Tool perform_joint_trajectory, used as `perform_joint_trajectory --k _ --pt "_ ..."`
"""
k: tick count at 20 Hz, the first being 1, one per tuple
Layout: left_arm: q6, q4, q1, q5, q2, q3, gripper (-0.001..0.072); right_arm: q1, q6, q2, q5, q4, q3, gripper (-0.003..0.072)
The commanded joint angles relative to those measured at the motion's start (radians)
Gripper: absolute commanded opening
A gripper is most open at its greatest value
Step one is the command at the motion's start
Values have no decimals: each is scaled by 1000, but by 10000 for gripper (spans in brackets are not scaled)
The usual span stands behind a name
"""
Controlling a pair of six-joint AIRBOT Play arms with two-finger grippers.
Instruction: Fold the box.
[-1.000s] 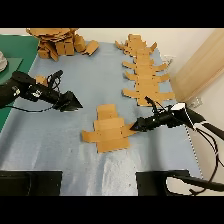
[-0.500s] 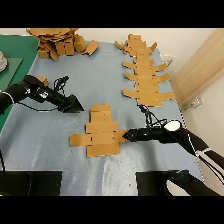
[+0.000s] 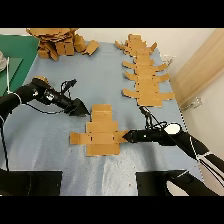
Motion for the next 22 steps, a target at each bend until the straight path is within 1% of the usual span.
perform_joint_trajectory --k 1,4,9,14,17,20,22 --pt "43 -76 -24 4 -51 1 389 1 2 1 -5 0 -1 -1" --pt "43 -70 -28 37 -72 1 389 1 2 1 0 0 -1 -1" --pt "72 -90 -49 101 -72 2 389 1 2 1 5 0 -1 -1" --pt "99 -108 -81 126 -73 2 389 1 2 1 5 0 -1 -1" --pt "142 -175 -90 87 -74 15 389 1 2 1 5 0 -1 -1" --pt "144 -175 -118 29 -91 54 389 1 6 1 5 0 -1 0" --pt "149 -174 -138 5 -107 61 388 1 6 1 5 0 -1 -1"
